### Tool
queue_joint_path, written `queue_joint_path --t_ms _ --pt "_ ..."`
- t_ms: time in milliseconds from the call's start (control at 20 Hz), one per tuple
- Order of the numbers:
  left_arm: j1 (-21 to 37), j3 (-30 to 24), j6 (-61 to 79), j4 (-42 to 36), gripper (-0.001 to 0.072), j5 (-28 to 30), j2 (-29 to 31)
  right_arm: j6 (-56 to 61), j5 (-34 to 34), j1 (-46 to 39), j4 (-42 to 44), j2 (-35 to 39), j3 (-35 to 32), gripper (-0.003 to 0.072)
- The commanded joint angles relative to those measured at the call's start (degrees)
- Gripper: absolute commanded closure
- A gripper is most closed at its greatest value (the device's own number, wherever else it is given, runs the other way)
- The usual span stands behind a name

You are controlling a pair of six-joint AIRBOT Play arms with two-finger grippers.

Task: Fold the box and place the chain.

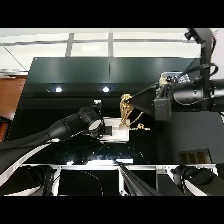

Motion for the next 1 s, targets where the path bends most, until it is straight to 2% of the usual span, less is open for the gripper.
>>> queue_joint_path --t_ms 0,100,250,450,600,700,750,800,850,950 --pt "0.0 0.0 0.0 0.0 0.0684 0.0 0.0 4.0 2.6 0.3 -8.5 -0.2 -2.7 0.0679" --pt "0.0 0.0 0.0 0.0 0.0684 0.0 0.0 5.4 2.6 0.3 -12.3 -0.2 -5.1 0.0679" --pt "0.0 0.0 0.0 0.0 0.0684 0.0 0.0 5.1 2.1 0.7 -8.4 -0.2 -9.5 0.0678" --pt "0.0 0.0 0.0 0.0 0.0684 0.0 0.0 4.8 -5.0 5.7 -6.1 -1.3 -15.1 0.0679" --pt "0.0 0.0 0.0 0.0 0.0684 0.0 0.0 4.7 -8.8 7.7 -6.2 -4.2 -15.6 0.0678" --pt "0.0 0.0 0.0 0.0 0.0684 0.0 0.0 5.0 -8.7 6.9 -9.5 -5.3 -15.6 0.0677" --pt "0.0 0.0 0.0 0.0 0.0684 0.0 0.0 5.4 -8.0 5.8 -11.0 -5.4 -15.6 0.0623" --pt "0.0 0.0 0.0 0.0 0.0684 0.0 0.0 5.3 -6.7 4.3 -11.8 -5.4 -15.5 0.0267" --pt "0.0 0.0 0.0 0.0 0.0684 0.0 0.0 3.9 -4.7 2.3 -12.2 -5.3 -15.5 0.0090" --pt "0.0 0.0 0.0 0.0 0.0684 0.0 0.0 -3.3 0.4 -4.2 -15.0 -4.6 -15.3 0.0090"
